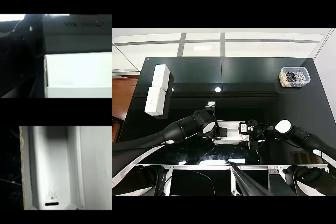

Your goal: Fold the box and place the chain.

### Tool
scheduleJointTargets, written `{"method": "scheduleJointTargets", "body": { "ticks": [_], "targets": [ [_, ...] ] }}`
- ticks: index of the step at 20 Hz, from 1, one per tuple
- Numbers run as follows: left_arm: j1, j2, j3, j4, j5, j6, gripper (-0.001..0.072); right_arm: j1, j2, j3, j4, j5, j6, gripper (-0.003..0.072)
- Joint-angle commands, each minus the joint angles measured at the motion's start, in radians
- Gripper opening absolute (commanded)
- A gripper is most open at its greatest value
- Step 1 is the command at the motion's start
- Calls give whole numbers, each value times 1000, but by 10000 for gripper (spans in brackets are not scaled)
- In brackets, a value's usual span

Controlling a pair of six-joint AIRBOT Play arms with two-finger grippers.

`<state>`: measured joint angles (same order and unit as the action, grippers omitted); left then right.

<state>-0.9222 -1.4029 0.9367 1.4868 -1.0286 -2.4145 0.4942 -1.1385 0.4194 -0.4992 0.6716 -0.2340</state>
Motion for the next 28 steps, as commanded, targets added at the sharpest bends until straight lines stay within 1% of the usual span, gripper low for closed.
{"method": "scheduleJointTargets", "body": {
  "ticks": [1, 3, 4, 5, 7, 11, 12, 13, 14, 15, 19, 20, 21, 23, 25, 26, 27, 28],
  "targets": [
    [-1, -5, 3, -10, 3, 2, 263, 0, 0, 0, 0, 0, 0, 473],
    [-1, -5, 3, -11, 3, 2, 224, 0, 0, 0, 0, 0, 0, 473],
    [-1, -5, 3, -11, 3, 2, 219, 0, 0, 0, 0, 0, 0, 474],
    [-1, -5, 3, -11, 3, 2, 131, 0, 0, 0, 0, 0, 0, 473],
    [-1, -5, 3, -12, 5, 3, 45, 0, 0, 0, 0, 0, 0, 473],
    [-1, -5, 3, -11, 3, 3, 46, 0, 0, 0, 0, 0, 0, 474],
    [-1, -4, 3, -11, 2, 3, 55, 0, 0, 0, 0, 0, 0, 474],
    [-1, -4, 3, -12, 2, 3, 139, 0, 0, 0, 0, 0, 0, 474],
    [-1, -4, 3, -12, 3, 2, 323, 0, 0, 0, 0, 0, 0, 474],
    [-1, -4, 3, -11, 2, 2, 359, 0, -1, 0, 1, 0, 0, 474],
    [0, -5, 3, -11, 4, 2, 349, 0, 0, 0, 0, 0, 0, 473],
    [0, -5, 3, -11, 5, 2, 270, 0, 0, 0, 1, 0, 0, 474],
    [-1, -5, 3, -11, 13, 3, 130, 0, 0, 0, 0, 0, 0, 473],
    [0, -5, 3, -11, 35, 20, 30, 0, 0, 0, 0, 1, 0, 474],
    [0, -6, 3, -10, 31, 29, 30, 0, 0, 0, 1, 0, 0, 484],
    [-1, -6, 3, -7, 24, 29, 29, 0, 1, 0, 1, 1, 3, 563],
    [0, -6, 3, -7, 16, 29, 29, 0, 9, 0, 0, 2, 14, 720],
    [0, -6, 3, -5, 3, 29, 29, -2, 29, 1, -10, 2, 50, 715]
  ]
}}
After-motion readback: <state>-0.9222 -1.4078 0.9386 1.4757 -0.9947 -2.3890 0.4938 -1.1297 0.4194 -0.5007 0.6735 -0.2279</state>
